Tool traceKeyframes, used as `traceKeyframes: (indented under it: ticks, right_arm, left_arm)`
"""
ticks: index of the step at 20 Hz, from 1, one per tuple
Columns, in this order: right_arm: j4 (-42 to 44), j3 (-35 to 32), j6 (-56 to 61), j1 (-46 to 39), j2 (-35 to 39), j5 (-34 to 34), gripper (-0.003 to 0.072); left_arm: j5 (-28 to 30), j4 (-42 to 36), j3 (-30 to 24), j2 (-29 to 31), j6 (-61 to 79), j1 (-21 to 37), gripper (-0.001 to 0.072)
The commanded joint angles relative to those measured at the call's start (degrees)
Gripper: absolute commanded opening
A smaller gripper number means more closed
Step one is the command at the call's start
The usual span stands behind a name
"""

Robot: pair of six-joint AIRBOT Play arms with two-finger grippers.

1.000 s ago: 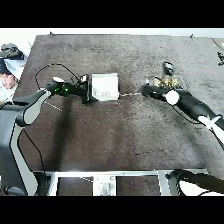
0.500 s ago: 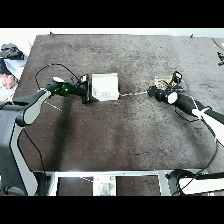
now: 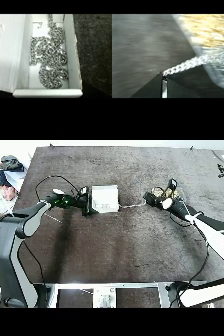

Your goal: Fold the box and place the chain.

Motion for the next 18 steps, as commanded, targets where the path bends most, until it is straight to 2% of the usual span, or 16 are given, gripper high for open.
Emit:
traceKeyframes:
  ticks: [1,4,7,10,13,18]
  right_arm:
    - [0.68,0.52,-4.15,7.19,7.89,-1.16,-0.0011]
    - [0.44,1.44,-8.35,15.72,16.06,-5.46,-0.0011]
    - [-1.09,5.64,-8.79,21.49,18.12,-5.79,-0.0011]
    - [-1.92,9.25,-8.79,25.90,16.96,-5.79,-0.0011]
    - [-1.90,9.90,-8.76,28.74,14.40,-5.49,-0.0011]
    - [-1.90,9.88,-8.57,29.33,6.95,0.17,-0.0010]
  left_arm:
    - [0.00,0.02,0.04,0.00,0.00,0.04,0.0276]
    - [0.00,0.02,0.04,0.00,0.00,0.04,0.0276]
    - [0.00,0.02,0.04,0.00,0.00,0.04,0.0276]
    - [0.00,0.02,0.04,0.00,0.00,0.04,0.0276]
    - [0.00,0.02,0.04,0.00,0.00,0.04,0.0276]
    - [-0.02,0.02,0.04,0.00,0.00,0.04,0.0276]
